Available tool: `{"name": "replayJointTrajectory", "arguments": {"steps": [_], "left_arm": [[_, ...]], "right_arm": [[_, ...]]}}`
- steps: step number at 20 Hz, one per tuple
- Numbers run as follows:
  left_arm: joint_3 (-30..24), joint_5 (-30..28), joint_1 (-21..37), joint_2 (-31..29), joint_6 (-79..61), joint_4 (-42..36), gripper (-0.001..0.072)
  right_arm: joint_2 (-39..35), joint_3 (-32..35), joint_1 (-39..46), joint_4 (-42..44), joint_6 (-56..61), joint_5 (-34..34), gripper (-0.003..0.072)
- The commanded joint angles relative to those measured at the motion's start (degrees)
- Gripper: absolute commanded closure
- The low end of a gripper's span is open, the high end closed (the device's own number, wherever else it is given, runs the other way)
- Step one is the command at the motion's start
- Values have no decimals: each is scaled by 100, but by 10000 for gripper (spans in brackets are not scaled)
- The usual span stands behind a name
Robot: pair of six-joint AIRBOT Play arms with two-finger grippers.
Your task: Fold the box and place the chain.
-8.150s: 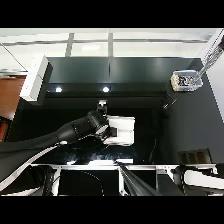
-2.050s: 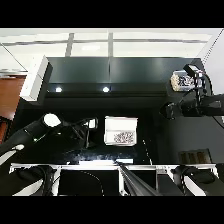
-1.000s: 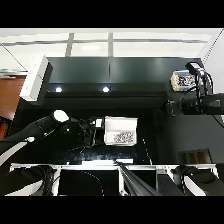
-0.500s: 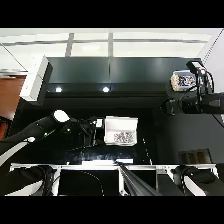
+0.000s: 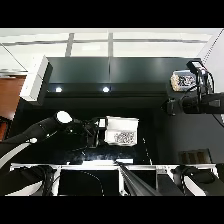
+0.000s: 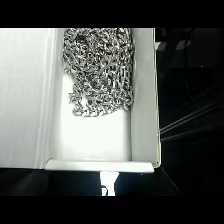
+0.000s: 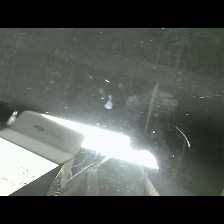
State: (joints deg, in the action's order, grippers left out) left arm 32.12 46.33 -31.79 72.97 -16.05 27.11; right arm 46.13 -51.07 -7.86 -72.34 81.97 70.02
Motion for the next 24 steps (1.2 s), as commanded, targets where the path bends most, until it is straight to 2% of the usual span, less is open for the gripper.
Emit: {"name": "replayJointTrajectory", "arguments": {"steps": [1,2,3,5,7,10,13,16,18,20,24], "left_arm": [[4,-192,-28,2,153,-22,164],[4,-269,-28,2,227,-42,178],[7,-321,-28,2,264,-48,203],[4,-326,-28,2,264,-57,226],[4,-326,-28,2,264,-57,225],[4,-326,-28,2,264,-57,225],[4,-323,-28,2,262,-57,216],[4,-323,-28,2,262,-57,216],[4,-321,-28,2,262,-57,217],[4,-319,-28,2,262,-55,216],[4,-317,-28,2,262,-55,216]], "right_arm": [[0,-4,-2,-214,0,0,130],[0,-4,-4,-258,2,0,106],[4,-4,-7,-278,-24,-2,-24],[74,-2,-7,-192,-20,-72,-24],[306,-2,-7,374,-173,-319,-24],[960,-2,-111,1840,-1335,-894,-23],[1690,-2,-365,2540,-2736,-1078,-22],[2240,-2,-772,2610,-4017,-752,-22],[2284,-15,-981,2411,-4631,-356,-22],[2111,-190,-962,1921,-4765,94,-22],[1718,-201,-901,1532,-4664,372,-23]]}}
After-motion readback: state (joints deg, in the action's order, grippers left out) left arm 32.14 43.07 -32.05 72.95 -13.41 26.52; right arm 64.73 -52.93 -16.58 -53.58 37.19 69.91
